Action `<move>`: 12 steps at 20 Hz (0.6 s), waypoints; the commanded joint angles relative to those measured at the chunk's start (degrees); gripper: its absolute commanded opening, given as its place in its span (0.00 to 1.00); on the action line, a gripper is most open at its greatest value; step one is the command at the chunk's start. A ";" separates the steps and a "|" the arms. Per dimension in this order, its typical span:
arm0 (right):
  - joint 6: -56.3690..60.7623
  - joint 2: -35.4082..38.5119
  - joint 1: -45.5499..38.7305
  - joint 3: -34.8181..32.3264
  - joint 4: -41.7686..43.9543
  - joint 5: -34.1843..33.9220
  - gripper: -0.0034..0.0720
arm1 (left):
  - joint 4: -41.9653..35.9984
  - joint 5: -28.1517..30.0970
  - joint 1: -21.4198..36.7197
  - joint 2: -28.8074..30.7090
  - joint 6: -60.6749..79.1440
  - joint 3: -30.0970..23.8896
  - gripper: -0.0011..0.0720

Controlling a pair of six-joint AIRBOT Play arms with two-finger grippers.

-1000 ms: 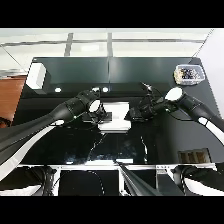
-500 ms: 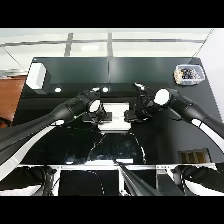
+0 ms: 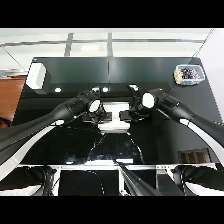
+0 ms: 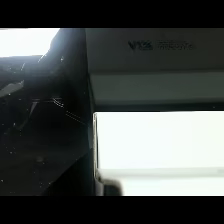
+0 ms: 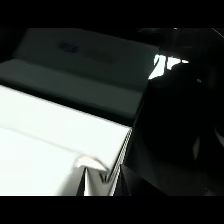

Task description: Fold the box and place the chain.

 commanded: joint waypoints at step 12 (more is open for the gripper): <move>19.54 -4.57 6.49 6.23 -15.58 6.93 0.37 | 0.09 -1.29 0.04 -0.02 0.11 0.04 0.05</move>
